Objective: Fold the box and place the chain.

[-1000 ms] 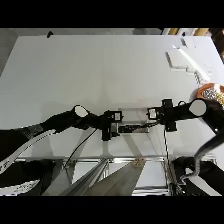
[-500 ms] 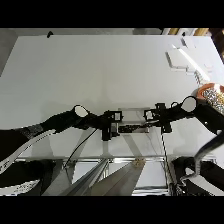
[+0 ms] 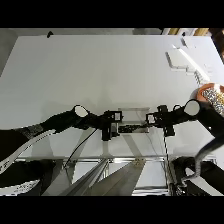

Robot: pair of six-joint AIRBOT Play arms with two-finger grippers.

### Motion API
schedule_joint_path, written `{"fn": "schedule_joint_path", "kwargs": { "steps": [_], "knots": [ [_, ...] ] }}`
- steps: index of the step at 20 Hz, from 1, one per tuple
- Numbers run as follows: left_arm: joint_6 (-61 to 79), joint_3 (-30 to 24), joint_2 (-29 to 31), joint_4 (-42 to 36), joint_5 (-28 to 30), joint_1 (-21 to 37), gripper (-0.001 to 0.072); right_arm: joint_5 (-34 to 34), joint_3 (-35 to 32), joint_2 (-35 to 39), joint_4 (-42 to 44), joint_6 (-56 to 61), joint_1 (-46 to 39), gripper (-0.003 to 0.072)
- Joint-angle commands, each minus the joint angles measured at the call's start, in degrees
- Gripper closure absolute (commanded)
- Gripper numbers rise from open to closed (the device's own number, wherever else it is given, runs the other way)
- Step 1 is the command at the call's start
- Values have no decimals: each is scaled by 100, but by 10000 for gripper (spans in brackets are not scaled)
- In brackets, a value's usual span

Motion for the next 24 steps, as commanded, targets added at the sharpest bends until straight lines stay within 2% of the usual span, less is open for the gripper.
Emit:
{"fn": "schedule_joint_path", "kwargs": {
  "steps": [1, 4, 6, 10, 13, 17, 19, 20, 24],
  "knots": [
    [0, 0, 2, 0, 2, 4, 542, 96, -7, 907, -210, 542, 111, 673],
    [2, 0, 4, 0, 2, 4, 542, 160, -7, 1574, 409, 669, 800, 673],
    [2, 0, 4, 0, 2, 4, 542, -90, -7, 1727, 839, 684, 1473, 673],
    [0, 0, 4, 0, 0, 4, 542, -1543, -7, 1475, 1617, 994, 2780, 673],
    [2, 0, 4, 0, 2, 4, 542, -2100, -7, 988, 1814, 1003, 3230, 673],
    [2, 0, 4, 0, 2, 4, 542, -2186, -7, 407, 1858, 1014, 3252, 671],
    [2, 0, 4, 0, 2, 4, 542, -2208, 7, 417, 1838, 1012, 3126, 575],
    [2, 0, 4, 2, 0, 4, 542, -2094, 39, 485, 1759, 1012, 2979, 511],
    [2, 0, 4, 0, 2, 4, 542, -1082, 116, 1141, 946, 1012, 2109, 498]
  ]
}}
